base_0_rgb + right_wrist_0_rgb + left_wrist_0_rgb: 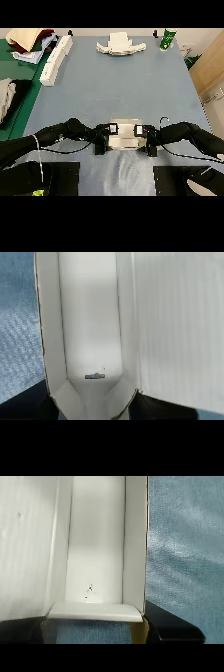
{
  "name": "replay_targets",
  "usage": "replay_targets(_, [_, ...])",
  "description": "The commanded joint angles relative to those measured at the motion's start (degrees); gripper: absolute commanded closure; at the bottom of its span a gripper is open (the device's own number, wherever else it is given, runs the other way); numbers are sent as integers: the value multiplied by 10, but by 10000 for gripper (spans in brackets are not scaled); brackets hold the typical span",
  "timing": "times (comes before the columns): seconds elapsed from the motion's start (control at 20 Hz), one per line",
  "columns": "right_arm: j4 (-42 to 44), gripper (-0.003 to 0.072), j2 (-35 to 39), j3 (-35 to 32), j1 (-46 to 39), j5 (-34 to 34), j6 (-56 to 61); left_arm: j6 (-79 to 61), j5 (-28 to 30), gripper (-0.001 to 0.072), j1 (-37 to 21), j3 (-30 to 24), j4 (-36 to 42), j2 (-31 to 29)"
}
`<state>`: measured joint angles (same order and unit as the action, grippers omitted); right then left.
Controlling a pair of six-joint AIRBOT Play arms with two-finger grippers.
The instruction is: Fold the box.
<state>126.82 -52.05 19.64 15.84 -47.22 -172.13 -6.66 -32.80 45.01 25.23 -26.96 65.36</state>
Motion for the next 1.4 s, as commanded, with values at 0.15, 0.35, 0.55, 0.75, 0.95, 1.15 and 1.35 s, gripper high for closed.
replay_targets(0.15, [0, 173, 0, 0, 0, 0, 0, 0, -8, 243, 0, 0, -2, 0])
replay_targets(0.35, [0, 173, 0, 0, 0, 0, 0, 0, -8, 244, 0, 0, 0, 0])
replay_targets(0.55, [0, 173, 0, 0, 0, 0, 0, 0, -8, 244, 0, 0, 0, 0])
replay_targets(0.75, [2, 173, 0, 0, 0, 10, 1, 0, -8, 244, 0, 0, 0, 0])
replay_targets(0.95, [1, 170, -1, 0, 0, 2, 2, 0, -8, 244, 0, 0, 0, 0])
replay_targets(1.15, [-17, -34, 2, 2, 0, 3, 21, 0, -8, 244, 0, 0, 0, 0])
replay_targets(1.35, [-151, -34, 41, 20, 0, -24, 187, 0, -8, 244, 0, 0, 0, 0])
